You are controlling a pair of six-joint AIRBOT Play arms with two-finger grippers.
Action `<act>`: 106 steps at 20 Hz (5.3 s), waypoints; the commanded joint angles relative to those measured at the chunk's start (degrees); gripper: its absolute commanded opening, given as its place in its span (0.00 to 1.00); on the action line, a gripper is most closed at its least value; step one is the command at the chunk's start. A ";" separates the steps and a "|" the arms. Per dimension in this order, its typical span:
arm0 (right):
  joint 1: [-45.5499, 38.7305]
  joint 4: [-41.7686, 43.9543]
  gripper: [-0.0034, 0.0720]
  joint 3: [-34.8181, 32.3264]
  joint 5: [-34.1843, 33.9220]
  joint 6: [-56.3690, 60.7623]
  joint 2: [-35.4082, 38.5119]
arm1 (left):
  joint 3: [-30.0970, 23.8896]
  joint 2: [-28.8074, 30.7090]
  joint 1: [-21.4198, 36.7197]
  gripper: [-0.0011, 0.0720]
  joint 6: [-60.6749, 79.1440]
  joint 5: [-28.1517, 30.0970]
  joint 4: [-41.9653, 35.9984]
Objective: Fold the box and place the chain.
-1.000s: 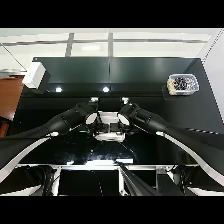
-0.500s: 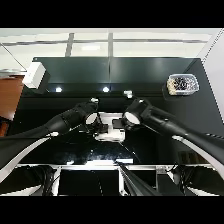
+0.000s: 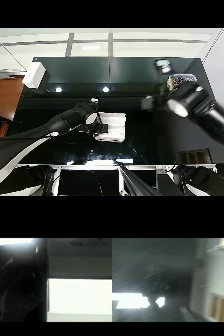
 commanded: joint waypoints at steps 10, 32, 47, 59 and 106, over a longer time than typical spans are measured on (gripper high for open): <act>-41.38 9.90 0.95 8.59 -23.82 -13.90 -20.57 | 0.02 0.02 0.02 0.05 -0.02 0.44 0.11; -42.73 14.34 0.67 18.86 -25.73 -18.12 -40.65 | 0.00 0.02 0.02 0.05 -0.22 1.42 -0.02; -42.73 16.63 0.07 26.91 -11.58 -27.12 -27.17 | 0.00 0.00 0.02 0.05 -0.20 1.44 0.20; -42.71 24.70 0.07 29.51 -9.75 -36.11 -8.28 | 0.00 0.00 0.00 0.05 -0.17 1.22 0.13; -4.17 61.94 0.07 27.41 15.47 -55.76 -2.49 | 0.00 0.00 0.00 0.05 -0.17 1.90 0.17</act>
